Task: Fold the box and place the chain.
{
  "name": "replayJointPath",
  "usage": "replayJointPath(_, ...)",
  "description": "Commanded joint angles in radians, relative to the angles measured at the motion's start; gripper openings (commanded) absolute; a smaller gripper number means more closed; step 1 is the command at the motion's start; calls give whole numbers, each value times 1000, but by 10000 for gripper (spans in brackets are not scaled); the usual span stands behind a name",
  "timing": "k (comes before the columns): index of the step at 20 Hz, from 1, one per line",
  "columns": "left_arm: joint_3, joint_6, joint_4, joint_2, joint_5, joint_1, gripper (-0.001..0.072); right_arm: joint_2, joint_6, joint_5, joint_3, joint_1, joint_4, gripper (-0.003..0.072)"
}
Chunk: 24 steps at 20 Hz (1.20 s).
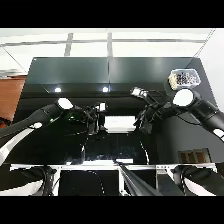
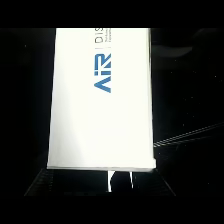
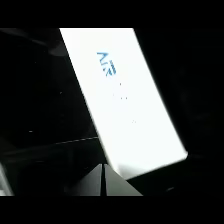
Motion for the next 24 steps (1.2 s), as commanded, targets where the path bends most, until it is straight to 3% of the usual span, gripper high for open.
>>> replayJointPath(1,1,0,-1,0,2,0,376,19,210,47,-57,-51,206,10)
replayJointPath(3,1,0,-1,0,2,0,376,9,173,-26,-109,-53,436,12)
replayJointPath(5,1,0,-1,0,2,0,376,-12,179,-129,-141,-48,519,12)
replayJointPath(8,1,0,-1,0,0,0,377,-56,261,-211,-143,-48,507,12)
replayJointPath(13,1,0,-1,0,-1,0,376,-137,328,-204,-143,-48,407,12)
replayJointPath(24,1,0,-1,0,3,0,376,-144,365,-216,-143,-48,316,12)
